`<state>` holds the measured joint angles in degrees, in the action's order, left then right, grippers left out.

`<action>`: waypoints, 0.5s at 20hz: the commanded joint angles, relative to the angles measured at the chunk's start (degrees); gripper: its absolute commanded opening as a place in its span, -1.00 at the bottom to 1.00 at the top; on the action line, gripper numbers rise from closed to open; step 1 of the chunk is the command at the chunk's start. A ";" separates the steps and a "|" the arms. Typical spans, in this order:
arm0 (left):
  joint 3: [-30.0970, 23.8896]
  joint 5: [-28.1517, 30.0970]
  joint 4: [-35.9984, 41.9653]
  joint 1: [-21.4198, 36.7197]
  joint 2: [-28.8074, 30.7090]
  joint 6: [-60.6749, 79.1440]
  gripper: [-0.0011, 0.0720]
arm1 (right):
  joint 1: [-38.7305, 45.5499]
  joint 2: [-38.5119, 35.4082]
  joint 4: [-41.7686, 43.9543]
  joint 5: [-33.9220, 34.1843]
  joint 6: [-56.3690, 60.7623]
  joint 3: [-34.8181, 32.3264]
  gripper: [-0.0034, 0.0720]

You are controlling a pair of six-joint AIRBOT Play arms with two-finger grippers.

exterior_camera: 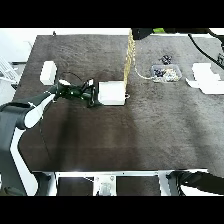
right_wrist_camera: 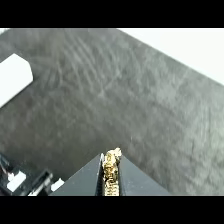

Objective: Fold the box and place the chain.

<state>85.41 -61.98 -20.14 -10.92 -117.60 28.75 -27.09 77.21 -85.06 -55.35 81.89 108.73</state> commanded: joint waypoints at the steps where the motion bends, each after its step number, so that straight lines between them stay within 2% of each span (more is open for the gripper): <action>1: 0.02 0.02 0.00 0.04 -0.04 0.02 -0.13 | -0.68 -0.02 0.20 3.87 -0.24 0.13 -0.90; 6: 0.02 0.02 0.00 0.04 -0.04 0.02 -0.13 | -2.51 -0.02 0.61 8.98 -2.56 0.15 -0.90; 10: 0.02 0.02 0.00 0.04 -0.04 0.02 -0.13 | -3.93 0.04 0.59 9.88 -3.10 0.13 -0.90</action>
